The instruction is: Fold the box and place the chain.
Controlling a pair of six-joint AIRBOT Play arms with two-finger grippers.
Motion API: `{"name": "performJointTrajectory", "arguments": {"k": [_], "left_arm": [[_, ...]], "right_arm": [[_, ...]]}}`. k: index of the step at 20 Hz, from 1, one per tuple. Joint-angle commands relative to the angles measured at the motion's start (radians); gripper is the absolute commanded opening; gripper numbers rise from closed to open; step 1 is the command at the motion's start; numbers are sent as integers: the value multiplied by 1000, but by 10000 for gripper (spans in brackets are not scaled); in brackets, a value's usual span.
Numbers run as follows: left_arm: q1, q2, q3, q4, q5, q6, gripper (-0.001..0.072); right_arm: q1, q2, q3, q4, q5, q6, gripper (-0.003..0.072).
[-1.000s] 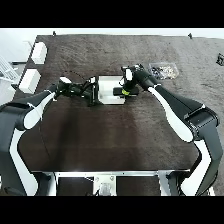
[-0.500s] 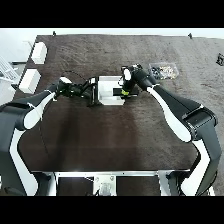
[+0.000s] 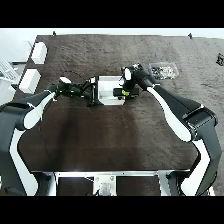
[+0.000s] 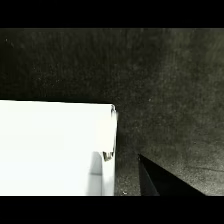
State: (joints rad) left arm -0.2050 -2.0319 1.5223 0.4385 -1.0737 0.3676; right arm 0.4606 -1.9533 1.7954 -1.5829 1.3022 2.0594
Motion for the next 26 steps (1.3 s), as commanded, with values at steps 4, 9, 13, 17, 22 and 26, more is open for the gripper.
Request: {"name": "performJointTrajectory", "arguments": {"k": [4,9,13,17,22,26], "left_arm": [[1,0,0,2,-1,0,458],[1,0,0,2,-1,0,458],[1,0,0,2,-1,0,458],[1,0,0,2,0,0,458],[1,0,0,2,0,0,458],[1,0,0,1,-1,0,458]], "right_arm": [[-1,27,60,30,-3,-30,413],[-24,117,109,5,-3,-137,413],[-110,196,110,-140,-13,-243,412],[-285,192,110,-129,-113,-324,405],[-501,117,110,113,-241,-532,405],[-591,29,122,274,-311,-674,405]]}}
